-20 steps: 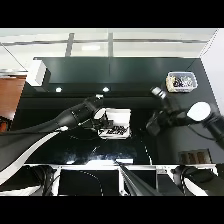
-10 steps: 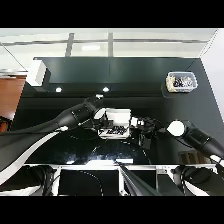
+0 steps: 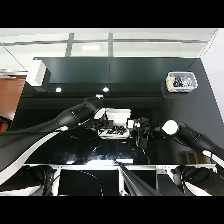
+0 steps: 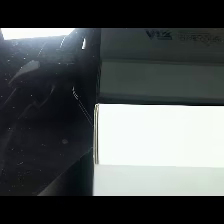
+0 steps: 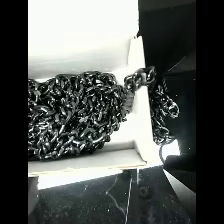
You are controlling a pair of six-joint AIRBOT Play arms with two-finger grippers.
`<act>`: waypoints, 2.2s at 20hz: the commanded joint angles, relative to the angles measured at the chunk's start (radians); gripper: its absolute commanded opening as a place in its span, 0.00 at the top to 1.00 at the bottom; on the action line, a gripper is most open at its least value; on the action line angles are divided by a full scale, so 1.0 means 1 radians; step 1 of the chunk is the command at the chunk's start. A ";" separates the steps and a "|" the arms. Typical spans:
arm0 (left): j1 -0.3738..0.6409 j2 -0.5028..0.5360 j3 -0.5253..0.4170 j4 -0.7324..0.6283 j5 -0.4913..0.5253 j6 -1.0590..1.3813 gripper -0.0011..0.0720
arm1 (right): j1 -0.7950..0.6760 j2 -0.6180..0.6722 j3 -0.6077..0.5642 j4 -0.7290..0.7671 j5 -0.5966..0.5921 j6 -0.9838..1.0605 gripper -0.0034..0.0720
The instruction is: Fold the box and place the chain.
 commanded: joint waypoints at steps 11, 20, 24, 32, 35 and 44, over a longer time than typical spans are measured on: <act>0.000 0.000 0.000 0.000 -0.001 0.000 0.95 | 0.001 0.011 0.024 -0.090 0.034 0.196 0.93; 0.000 0.000 0.000 0.000 0.000 0.000 0.95 | -0.004 0.282 0.254 -0.379 0.373 0.727 0.94; 0.000 0.000 0.000 0.000 0.000 0.000 0.95 | -0.004 0.292 0.380 -0.274 0.410 0.775 0.94; 0.000 0.000 0.000 0.000 0.003 0.000 0.95 | -0.001 0.218 0.388 -0.031 0.348 0.775 0.93; 0.000 0.000 0.000 0.000 0.001 0.000 0.95 | -0.001 0.109 0.376 0.000 0.349 0.776 0.93; 0.003 0.000 0.003 -0.003 0.032 0.000 0.94 | -0.056 -0.003 0.366 -0.076 0.406 0.856 0.35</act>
